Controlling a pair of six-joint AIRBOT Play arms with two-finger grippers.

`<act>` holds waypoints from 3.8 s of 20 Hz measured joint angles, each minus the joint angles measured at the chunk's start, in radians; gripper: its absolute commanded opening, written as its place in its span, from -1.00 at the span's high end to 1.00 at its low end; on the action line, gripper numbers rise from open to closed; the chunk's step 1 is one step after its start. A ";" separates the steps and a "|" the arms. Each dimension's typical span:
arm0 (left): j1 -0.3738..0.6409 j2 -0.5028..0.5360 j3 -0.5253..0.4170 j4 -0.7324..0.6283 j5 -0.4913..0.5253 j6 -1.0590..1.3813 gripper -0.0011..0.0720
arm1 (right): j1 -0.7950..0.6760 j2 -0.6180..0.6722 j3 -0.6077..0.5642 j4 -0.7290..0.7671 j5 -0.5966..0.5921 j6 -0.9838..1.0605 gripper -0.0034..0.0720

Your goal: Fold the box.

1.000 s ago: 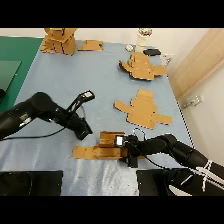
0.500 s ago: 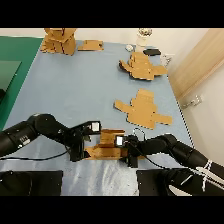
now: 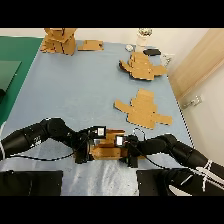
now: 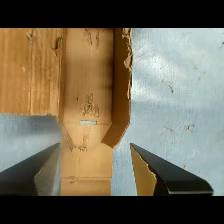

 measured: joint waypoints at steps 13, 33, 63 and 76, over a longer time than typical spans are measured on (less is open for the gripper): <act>-0.049 -0.055 -0.002 -0.069 0.118 0.138 0.51 | 0.000 0.000 0.000 0.000 0.000 0.000 -0.65; -0.103 -0.069 -0.027 -0.175 0.175 0.249 0.94 | 0.000 0.000 0.000 0.000 -0.001 0.000 -0.65; 0.274 0.269 -0.303 -0.069 -0.044 -0.896 0.94 | 0.000 0.000 0.000 0.000 0.000 0.000 -0.65; 0.174 0.172 -0.278 -0.410 0.055 -0.649 0.24 | 0.000 0.000 0.000 0.000 0.000 0.000 -0.65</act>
